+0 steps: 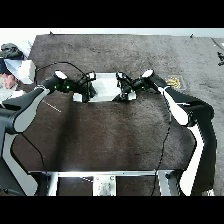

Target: Fold the box and place the chain.

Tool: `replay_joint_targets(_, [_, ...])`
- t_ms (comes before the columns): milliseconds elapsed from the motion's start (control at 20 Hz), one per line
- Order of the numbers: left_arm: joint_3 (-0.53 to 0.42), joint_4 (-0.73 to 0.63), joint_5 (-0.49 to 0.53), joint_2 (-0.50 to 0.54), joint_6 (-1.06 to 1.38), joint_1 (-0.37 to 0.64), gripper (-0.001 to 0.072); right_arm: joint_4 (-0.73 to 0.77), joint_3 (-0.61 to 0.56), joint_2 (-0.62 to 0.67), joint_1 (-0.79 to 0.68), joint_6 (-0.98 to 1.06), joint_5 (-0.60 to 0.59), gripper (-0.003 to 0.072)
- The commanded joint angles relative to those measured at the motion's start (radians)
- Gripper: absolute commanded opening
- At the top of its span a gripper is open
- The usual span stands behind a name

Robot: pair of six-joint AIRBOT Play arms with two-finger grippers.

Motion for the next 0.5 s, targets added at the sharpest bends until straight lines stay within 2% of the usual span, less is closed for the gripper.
replay_joint_targets(0, [0.0,0.06,-0.019,0.001,-0.027,0.01,0.0035,-0.002,0.001,0.0,0.001,0.0,0.001,0.0533])
replay_joint_targets(100, [0.005,0.059,-0.092,0.004,-0.027,0.035,0.0012,-0.002,0.001,0.0,0.001,0.0,0.001,0.0534])
replay_joint_targets(300, [0.005,0.056,-0.152,0.026,-0.08,0.107,0.0009,-0.002,0.001,0.0,0.001,0.0,0.001,0.0534])
replay_joint_targets(450, [0.002,0.049,-0.162,0.108,-0.229,0.142,0.0007,-0.002,0.001,0.0,0.001,0.0,0.001,0.0534])
